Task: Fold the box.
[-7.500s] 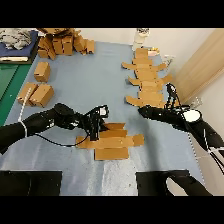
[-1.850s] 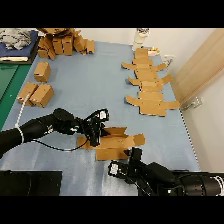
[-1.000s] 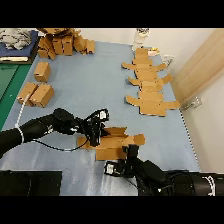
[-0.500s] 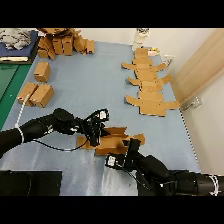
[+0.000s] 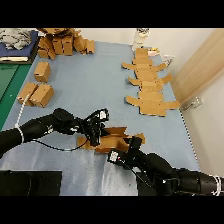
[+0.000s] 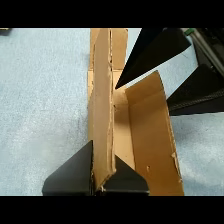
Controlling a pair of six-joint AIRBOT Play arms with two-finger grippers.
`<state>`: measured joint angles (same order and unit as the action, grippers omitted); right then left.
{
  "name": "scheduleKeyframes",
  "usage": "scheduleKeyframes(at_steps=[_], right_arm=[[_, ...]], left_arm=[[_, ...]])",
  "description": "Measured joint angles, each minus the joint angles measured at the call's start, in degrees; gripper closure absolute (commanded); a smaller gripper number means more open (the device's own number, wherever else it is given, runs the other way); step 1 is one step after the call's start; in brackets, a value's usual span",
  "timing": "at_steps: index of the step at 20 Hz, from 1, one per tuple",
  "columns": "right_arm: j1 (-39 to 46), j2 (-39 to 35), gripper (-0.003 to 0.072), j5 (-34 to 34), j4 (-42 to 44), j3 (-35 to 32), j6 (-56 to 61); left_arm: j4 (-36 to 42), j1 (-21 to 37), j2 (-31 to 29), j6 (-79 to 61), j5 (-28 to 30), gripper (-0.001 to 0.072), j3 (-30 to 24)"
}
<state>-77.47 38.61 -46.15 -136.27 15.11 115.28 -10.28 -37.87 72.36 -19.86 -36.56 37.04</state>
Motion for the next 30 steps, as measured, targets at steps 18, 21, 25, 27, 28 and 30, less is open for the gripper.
scheduleKeyframes(at_steps=[18,21,25,27,28,30], right_arm=[[16.68,-11.15,-0.0034,10.47,17.68,-2.43,-20.04],[22.47,-11.32,-0.0034,15.02,25.09,-2.99,-29.42],[32.0,-10.82,-0.0034,18.88,43.25,-3.21,-51.06],[37.22,-9.57,-0.0034,19.52,54.84,-3.23,-64.04],[39.69,-8.74,-0.0034,19.47,60.46,-3.13,-70.55],[44.85,-6.27,-0.0034,17.97,71.89,-2.32,-84.06]], left_arm=[[0.0,0.0,0.0,0.0,-0.02,0.0697,0.0],[0.0,0.0,0.0,0.0,-0.02,0.0697,0.0],[0.0,0.0,0.0,0.0,0.0,0.0697,0.0],[0.0,0.0,0.0,0.0,-0.02,0.0697,-0.02],[0.0,0.0,0.0,0.0,-0.02,0.0697,0.0],[0.0,0.0,0.0,0.0,-0.02,0.0697,0.0]])
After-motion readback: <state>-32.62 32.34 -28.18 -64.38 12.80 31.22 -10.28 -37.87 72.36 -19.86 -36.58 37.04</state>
